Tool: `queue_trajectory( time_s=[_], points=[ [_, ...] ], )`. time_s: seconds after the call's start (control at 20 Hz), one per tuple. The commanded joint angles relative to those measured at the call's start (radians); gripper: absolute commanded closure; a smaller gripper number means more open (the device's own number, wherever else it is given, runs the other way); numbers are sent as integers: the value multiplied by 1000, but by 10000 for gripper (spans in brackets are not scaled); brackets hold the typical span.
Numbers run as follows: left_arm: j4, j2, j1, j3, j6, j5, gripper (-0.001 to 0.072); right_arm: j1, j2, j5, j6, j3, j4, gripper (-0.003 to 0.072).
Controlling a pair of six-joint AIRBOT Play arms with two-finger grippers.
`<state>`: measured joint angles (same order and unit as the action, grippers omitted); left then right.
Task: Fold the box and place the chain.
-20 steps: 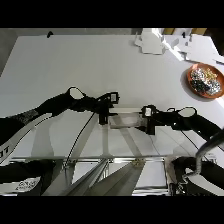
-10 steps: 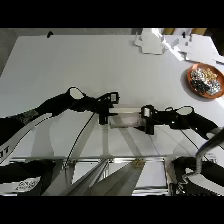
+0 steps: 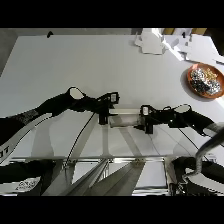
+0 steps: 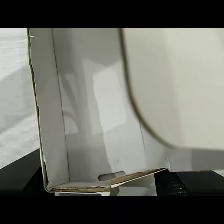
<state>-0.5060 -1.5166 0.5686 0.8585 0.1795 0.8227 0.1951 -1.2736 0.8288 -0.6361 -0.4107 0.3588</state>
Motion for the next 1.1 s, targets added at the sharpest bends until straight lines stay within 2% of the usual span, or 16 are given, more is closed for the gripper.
queue_trajectory(
  time_s=[0.0,0.3,0.45,0.6,0.7,0.75,0.8,0.95,1.05],
  points=[
    [0,0,0,0,-1,-3,699,1,-4,51,12,0,47,163],
    [0,0,0,0,-1,-3,699,1,-5,41,28,0,71,177],
    [0,0,0,0,-1,-3,699,1,-14,27,26,0,79,265],
    [0,0,0,0,-1,-3,699,1,-13,9,25,0,79,260],
    [0,0,0,0,-1,-3,699,1,-5,-2,25,0,85,217],
    [0,0,0,0,-1,-3,699,1,10,-2,26,0,90,126],
    [0,0,0,0,-1,-3,699,1,24,-2,26,0,89,76],
    [0,0,0,0,-1,-3,699,-14,31,27,26,-1,77,15],
    [0,0,0,0,-1,-3,699,-17,31,40,26,-1,63,-1]
  ],
)
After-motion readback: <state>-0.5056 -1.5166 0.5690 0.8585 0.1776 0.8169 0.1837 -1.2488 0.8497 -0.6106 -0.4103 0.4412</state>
